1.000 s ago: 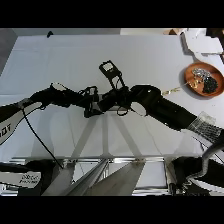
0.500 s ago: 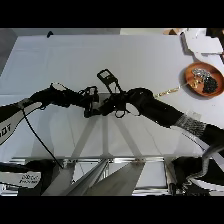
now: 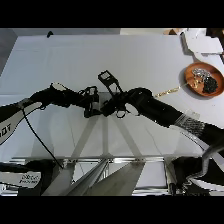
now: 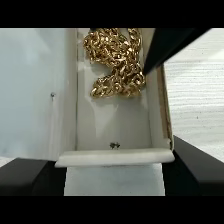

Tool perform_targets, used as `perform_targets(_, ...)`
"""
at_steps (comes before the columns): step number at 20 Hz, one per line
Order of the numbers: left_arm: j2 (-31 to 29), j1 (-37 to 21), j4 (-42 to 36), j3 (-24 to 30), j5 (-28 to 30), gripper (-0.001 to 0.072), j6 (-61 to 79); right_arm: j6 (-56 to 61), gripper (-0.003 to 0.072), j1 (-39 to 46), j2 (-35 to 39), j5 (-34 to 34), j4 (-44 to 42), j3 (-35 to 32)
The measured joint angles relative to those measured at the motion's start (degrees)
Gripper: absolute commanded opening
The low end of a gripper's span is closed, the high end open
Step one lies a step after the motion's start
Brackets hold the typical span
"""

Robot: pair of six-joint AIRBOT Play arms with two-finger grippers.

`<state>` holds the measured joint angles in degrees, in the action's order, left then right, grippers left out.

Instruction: Fold the box and place the chain.

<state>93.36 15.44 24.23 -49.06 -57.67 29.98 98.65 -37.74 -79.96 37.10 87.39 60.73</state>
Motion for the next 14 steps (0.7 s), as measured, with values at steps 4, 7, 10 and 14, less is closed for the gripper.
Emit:
perform_targets(4, 0.00, 0.00, 0.00, 0.00, 0.00, 0.0276, 0.02, 0.37, 0.0341, 0.00, 4.46, 2.23, 3.45, 0.33)
perform_targets(7, 0.00, 0.00, 0.00, 0.00, 0.02, 0.0276, 0.02, 2.01, 0.0342, 0.96, 9.70, 6.27, 9.01, 0.42)
perform_targets(10, 0.00, 0.00, 0.00, 0.00, 0.02, 0.0276, 0.02, 4.11, 0.0601, 5.53, 13.94, 11.04, 12.22, 0.44)
perform_targets(14, 0.00, 0.00, 0.00, 0.00, 0.00, 0.0276, 0.00, 8.24, 0.0664, 15.82, 16.04, 15.41, 13.09, 0.35)
